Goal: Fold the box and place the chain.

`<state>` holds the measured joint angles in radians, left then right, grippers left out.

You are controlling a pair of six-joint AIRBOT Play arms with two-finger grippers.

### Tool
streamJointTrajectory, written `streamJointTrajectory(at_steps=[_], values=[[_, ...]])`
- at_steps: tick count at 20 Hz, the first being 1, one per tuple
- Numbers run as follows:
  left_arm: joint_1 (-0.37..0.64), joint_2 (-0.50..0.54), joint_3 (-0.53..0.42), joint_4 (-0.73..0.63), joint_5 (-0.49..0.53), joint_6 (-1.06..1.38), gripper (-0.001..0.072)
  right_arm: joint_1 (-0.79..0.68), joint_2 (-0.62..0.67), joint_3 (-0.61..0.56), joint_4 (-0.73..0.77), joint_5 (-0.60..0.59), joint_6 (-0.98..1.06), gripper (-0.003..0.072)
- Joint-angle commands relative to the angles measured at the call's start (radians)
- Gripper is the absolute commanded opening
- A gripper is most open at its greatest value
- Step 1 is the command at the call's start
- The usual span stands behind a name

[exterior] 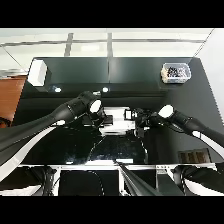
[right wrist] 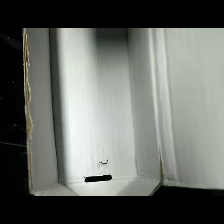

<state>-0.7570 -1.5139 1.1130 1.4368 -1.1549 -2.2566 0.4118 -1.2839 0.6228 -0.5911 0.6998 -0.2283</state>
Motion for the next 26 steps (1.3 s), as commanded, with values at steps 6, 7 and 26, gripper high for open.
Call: streamJointTrajectory(at_steps=[6, 7, 26], values=[[0.004, -0.001, 0.009, 0.055, -0.028, 0.054, 0.0020, 0.000, 0.108, 0.001, -0.156, 0.066, 0.055, 0.0707], [0.004, -0.001, 0.009, 0.056, -0.028, 0.056, 0.0020, 0.000, 0.108, 0.001, -0.166, 0.064, 0.055, 0.0707], [0.004, -0.001, 0.008, 0.043, -0.027, 0.062, 0.0023, -0.011, -0.004, 0.000, 0.124, 0.110, 0.332, 0.0357]])
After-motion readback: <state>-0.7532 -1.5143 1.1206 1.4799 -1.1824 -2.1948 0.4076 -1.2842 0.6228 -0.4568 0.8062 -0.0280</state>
